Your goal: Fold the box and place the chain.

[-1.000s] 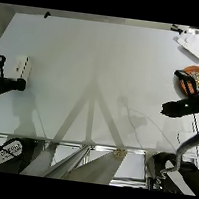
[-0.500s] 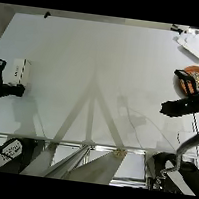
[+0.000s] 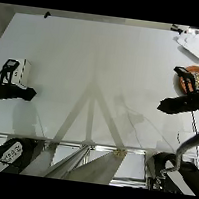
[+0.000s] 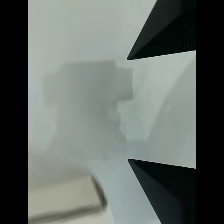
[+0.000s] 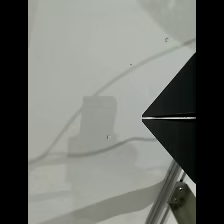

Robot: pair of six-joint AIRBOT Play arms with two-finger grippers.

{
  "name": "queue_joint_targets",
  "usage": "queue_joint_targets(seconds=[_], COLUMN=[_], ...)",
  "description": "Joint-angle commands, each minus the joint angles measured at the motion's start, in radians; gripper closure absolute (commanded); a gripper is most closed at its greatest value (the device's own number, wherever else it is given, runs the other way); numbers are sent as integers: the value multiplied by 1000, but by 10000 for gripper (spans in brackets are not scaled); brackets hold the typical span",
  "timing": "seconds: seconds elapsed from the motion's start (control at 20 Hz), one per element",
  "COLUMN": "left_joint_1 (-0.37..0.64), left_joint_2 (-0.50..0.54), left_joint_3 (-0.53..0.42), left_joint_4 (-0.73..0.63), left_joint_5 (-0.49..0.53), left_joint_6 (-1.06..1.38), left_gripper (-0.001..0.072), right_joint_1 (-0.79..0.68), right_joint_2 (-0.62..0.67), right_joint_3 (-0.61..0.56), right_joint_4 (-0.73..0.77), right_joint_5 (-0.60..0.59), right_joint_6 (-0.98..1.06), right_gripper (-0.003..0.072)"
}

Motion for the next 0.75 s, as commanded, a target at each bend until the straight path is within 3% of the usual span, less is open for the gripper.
queue_joint_targets(seconds=[0.0,0.7], left_joint_1=[-64,-66], left_joint_2=[3,3], left_joint_3=[0,0], left_joint_4=[-53,-79], left_joint_5=[-142,-182], left_joint_6=[0,0], left_gripper=[19,18], right_joint_1=[-1,-1], right_joint_2=[0,0], right_joint_3=[1,1], right_joint_4=[30,30], right_joint_5=[-7,3], right_joint_6=[-3,-3], right_gripper=[667,668])
